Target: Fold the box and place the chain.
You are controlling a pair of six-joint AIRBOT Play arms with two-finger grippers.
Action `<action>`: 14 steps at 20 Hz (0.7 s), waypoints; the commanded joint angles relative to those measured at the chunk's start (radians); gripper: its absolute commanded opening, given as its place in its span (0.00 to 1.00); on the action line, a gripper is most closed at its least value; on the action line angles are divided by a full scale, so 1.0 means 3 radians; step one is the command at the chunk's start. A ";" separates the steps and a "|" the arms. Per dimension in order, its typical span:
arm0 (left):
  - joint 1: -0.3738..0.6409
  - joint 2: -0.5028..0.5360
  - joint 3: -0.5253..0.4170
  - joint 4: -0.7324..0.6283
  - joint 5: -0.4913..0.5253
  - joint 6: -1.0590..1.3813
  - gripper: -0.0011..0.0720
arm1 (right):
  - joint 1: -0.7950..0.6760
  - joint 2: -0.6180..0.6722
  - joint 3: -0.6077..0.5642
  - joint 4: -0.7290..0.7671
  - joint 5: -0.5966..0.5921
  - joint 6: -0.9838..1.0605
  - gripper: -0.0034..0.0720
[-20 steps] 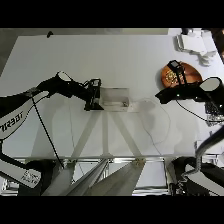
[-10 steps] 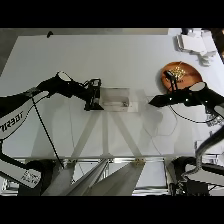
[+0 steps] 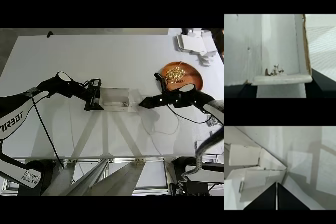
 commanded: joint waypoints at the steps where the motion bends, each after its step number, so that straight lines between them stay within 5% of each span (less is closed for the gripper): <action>1: 0.0001 0.0003 0.0003 0.0000 0.0001 0.0001 0.30 | 0.0025 -0.0010 -0.0003 0.0108 0.0086 -0.0034 0.05; 7: 0.0001 0.0003 0.0003 0.0000 0.0001 0.0001 0.30 | -0.0017 0.0150 -0.0003 -0.0383 -0.0243 0.0142 0.05; 14: 0.0001 0.0003 0.0003 0.0000 0.0001 0.0001 0.30 | 0.0047 0.0183 -0.0008 -0.0394 -0.0209 0.0198 0.05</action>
